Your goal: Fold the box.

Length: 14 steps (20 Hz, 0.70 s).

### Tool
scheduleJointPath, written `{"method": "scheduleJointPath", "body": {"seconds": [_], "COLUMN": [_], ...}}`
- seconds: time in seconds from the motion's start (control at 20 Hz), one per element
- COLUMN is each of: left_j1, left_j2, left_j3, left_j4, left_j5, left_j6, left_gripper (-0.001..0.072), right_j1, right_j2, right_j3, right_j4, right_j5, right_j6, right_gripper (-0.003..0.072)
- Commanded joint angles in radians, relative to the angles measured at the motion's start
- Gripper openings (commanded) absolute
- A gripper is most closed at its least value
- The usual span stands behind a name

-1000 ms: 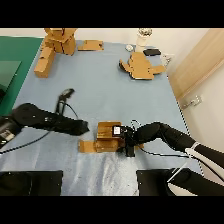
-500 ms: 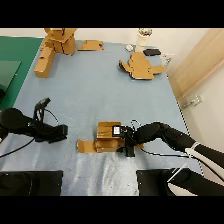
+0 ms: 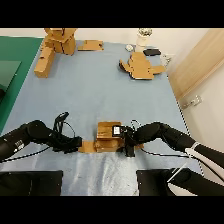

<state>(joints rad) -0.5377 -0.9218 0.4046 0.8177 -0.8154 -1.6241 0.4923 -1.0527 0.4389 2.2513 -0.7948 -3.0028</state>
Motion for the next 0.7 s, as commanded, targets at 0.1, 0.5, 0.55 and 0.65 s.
{"method": "scheduleJointPath", "body": {"seconds": [0.1, 0.5, 0.55, 0.65], "left_j1": [-0.066, -0.086, -0.086, -0.086], "left_j2": [-0.066, -0.065, -0.065, -0.065], "left_j3": [-0.005, 0.004, 0.010, 0.028], "left_j4": [-0.043, -0.065, -0.081, -0.159], "left_j5": [0.088, 0.105, 0.097, 0.091], "left_j6": [0.004, 0.005, 0.020, 0.093], "left_gripper": [0.0012, 0.0012, 0.0012, 0.0012], "right_j1": [0.000, 0.000, 0.000, 0.000], "right_j2": [0.000, 0.000, 0.000, 0.000], "right_j3": [0.000, 0.000, 0.000, 0.000], "right_j4": [0.000, 0.000, 0.000, 0.000], "right_j5": [0.000, 0.000, 0.000, 0.000], "right_j6": [0.000, 0.000, 0.000, 0.000], "right_gripper": [0.0506, 0.0506, 0.0506, 0.0506]}}
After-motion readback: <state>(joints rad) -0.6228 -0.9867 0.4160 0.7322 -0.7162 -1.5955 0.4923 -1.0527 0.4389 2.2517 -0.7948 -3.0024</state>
